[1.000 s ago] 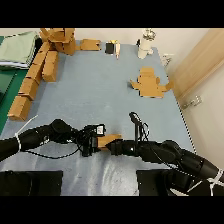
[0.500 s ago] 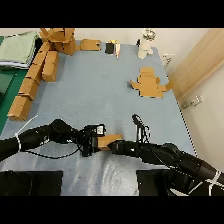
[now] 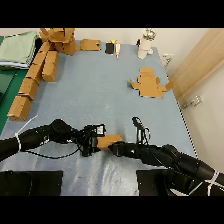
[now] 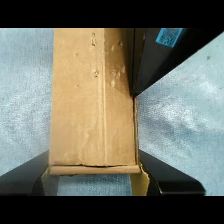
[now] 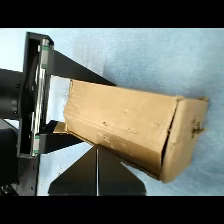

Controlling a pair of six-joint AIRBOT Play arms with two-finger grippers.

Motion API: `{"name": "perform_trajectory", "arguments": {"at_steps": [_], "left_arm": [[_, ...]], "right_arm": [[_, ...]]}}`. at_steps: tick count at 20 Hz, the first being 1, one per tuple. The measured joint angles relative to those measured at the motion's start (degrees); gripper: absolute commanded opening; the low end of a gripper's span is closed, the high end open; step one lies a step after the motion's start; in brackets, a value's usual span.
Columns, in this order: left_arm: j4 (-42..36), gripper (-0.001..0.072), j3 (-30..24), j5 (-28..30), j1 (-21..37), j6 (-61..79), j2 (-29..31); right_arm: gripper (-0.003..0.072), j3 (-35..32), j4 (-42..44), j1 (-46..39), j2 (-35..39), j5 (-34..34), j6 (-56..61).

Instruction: Fold the box.

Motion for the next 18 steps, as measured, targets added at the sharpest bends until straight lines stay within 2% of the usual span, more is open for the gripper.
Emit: {"name": "perform_trajectory", "arguments": {"at_steps": [4, 9, 12, 15, 18], "left_arm": [[0.0, 0.0479, 0.0, 0.0, 0.0, -0.1, 0.0], [0.0, 0.0479, 0.0, -0.1, 0.0, -0.1, 0.0], [0.0, 0.048, 0.0, -0.1, 0.0, 0.0, 0.0], [0.0, 0.048, 0.0, -0.1, 0.0, 0.0, 0.0], [0.0, 0.0479, 0.0, -0.1, 0.0, 0.0, 0.0]], "right_arm": [[0.0001, 0.3, -0.3, 0.0, 0.0, 0.2, -0.5], [0.0001, 3.3, -3.0, -0.2, 5.9, -3.5, 1.3], [0.0001, 4.8, -13.6, -2.0, 8.4, -10.2, 9.7], [0.0001, 7.1, -27.2, -3.8, 8.8, -21.2, 18.8], [0.0002, 9.9, -36.4, -4.6, 7.6, -30.5, 24.6]]}}
